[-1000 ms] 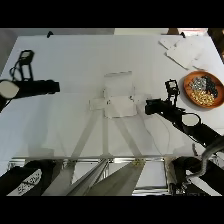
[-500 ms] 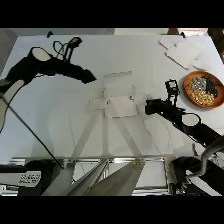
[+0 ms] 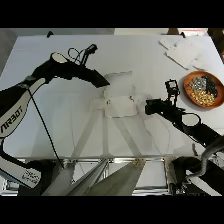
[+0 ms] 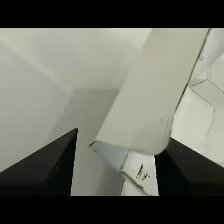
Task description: Fold the box and place the chain.
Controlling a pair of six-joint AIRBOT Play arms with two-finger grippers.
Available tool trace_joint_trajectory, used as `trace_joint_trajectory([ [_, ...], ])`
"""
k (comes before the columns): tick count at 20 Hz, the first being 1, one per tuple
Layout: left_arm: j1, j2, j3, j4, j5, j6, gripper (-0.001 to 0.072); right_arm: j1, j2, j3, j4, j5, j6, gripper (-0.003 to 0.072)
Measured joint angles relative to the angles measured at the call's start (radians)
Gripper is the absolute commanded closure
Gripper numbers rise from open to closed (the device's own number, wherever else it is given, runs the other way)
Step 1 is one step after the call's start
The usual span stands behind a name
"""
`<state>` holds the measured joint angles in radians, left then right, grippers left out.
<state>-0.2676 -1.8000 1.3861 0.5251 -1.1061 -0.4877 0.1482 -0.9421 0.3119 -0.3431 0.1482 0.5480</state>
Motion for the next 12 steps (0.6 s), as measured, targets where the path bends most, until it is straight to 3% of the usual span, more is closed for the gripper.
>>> trace_joint_trajectory([
  [5,-0.041,-0.023,0.002,0.026,-0.009,0.036,0.0194,0.000,0.000,0.000,0.000,0.000,0.000,0.0676],
  [7,-0.050,-0.033,0.002,0.043,-0.017,0.049,0.0241,0.000,0.000,0.000,0.000,0.000,0.000,0.0676],
  [10,-0.059,-0.048,0.002,0.051,-0.039,0.092,0.0518,0.000,0.000,0.000,0.000,0.000,0.000,0.0676],
  [11,-0.061,-0.053,0.002,0.051,-0.042,0.105,0.0702,0.000,0.000,0.000,0.000,0.000,0.000,0.0676],
  [12,-0.061,-0.056,0.002,0.052,-0.047,0.119,0.0707,0.000,0.000,0.000,0.000,0.000,0.000,0.0676],
])
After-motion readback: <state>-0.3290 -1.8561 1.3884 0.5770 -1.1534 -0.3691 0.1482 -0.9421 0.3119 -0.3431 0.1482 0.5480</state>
